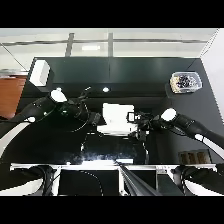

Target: Fold the box and place the chain.

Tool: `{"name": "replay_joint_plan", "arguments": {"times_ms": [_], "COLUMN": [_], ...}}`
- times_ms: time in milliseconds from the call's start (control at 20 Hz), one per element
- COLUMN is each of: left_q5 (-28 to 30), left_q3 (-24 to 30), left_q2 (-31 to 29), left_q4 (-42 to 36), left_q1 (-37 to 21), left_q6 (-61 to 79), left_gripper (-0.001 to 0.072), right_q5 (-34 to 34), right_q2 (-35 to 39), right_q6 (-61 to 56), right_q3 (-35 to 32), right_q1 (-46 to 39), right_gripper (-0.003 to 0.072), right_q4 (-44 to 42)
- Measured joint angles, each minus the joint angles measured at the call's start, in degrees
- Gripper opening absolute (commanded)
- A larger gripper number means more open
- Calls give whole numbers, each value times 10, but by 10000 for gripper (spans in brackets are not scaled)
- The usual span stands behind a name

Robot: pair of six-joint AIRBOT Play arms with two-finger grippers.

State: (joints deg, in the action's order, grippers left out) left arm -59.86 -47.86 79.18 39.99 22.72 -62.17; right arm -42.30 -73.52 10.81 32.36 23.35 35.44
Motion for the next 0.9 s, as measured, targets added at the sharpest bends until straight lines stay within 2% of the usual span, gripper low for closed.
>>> {"name": "replay_joint_plan", "arguments": {"times_ms": [300, 900], "left_q5": [8, 30], "left_q3": [-49, -75], "left_q2": [0, 0], "left_q4": [113, 188], "left_q1": [48, 109], "left_q6": [-102, -249], "left_gripper": [552, 552], "right_q5": [0, 0], "right_q2": [0, 0], "right_q6": [0, 0], "right_q3": [0, 0], "right_q1": [0, 0], "right_gripper": [235, 235], "right_q4": [0, 0]}}
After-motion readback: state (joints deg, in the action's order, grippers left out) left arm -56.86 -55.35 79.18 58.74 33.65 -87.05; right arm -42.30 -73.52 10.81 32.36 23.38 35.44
